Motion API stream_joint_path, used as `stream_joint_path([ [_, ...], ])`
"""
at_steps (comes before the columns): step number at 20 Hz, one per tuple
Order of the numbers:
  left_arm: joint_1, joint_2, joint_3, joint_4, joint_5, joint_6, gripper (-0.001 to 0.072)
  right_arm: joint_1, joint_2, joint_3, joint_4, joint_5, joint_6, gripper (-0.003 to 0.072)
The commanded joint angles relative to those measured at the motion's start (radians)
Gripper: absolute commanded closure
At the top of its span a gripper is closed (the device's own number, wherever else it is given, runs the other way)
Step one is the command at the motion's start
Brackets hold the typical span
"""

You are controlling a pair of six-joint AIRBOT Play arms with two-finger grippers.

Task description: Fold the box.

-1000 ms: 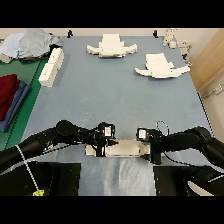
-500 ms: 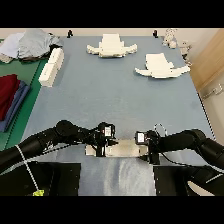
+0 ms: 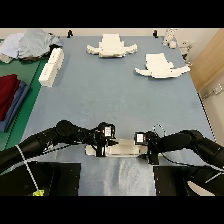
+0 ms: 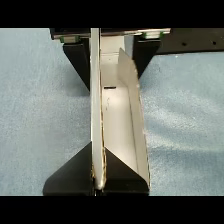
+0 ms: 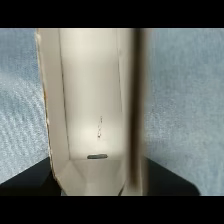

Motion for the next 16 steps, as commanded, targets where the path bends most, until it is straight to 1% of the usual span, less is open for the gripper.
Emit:
stream_joint_path([
  [1, 0.0, 0.0, 0.0, 0.0, 0.001, 0.0, 0.0697, 0.0, -0.003, -0.001, 0.0, 0.002, -0.001, 0.0192],
  [5, 0.0, 0.0, 0.0, 0.0, 0.001, 0.0, 0.0697, 0.0, -0.003, 0.0, -0.005, 0.006, 0.0, 0.0189],
  [6, 0.0, 0.0, 0.0, 0.0, 0.001, 0.0, 0.0697, 0.0, -0.003, 0.0, -0.012, 0.006, 0.0, 0.0171],
  [7, 0.0, 0.0, 0.0, 0.0, 0.001, 0.0, 0.0697, 0.0, -0.003, 0.0, -0.012, 0.006, 0.0, 0.0168],
  [16, 0.0, 0.0, 0.0, 0.0, 0.001, 0.0, 0.0697, 0.0, -0.001, 0.0, -0.013, 0.002, 0.0, 0.0169],
])
